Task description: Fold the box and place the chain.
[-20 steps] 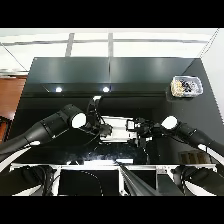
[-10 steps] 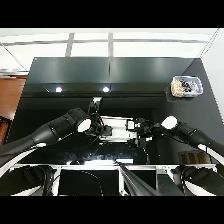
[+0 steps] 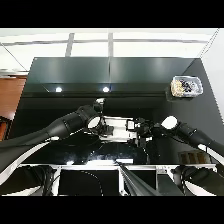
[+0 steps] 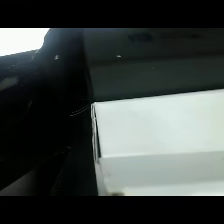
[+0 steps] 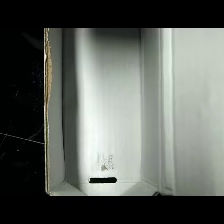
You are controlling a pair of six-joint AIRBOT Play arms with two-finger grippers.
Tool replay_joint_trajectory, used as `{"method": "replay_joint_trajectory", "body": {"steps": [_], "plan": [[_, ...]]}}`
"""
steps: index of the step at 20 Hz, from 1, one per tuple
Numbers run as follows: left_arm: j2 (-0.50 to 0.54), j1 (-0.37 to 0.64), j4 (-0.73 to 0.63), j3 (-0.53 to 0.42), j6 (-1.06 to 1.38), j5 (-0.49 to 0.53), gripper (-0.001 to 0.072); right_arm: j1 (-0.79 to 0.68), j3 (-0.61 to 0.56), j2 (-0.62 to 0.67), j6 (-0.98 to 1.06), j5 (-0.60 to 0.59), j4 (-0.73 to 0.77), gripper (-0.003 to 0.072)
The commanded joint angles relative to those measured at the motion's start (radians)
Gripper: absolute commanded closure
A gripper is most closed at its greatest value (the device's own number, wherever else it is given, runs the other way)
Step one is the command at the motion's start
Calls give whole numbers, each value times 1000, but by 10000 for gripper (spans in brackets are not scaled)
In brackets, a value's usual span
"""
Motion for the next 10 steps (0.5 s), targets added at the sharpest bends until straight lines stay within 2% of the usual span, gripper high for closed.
{"method": "replay_joint_trajectory", "body": {"steps": [1,10], "plan": [[-19,-1,19,22,-50,-39,300,0,0,0,0,0,0,484],[-22,-8,15,23,-142,-23,316,0,0,0,0,0,0,484]]}}
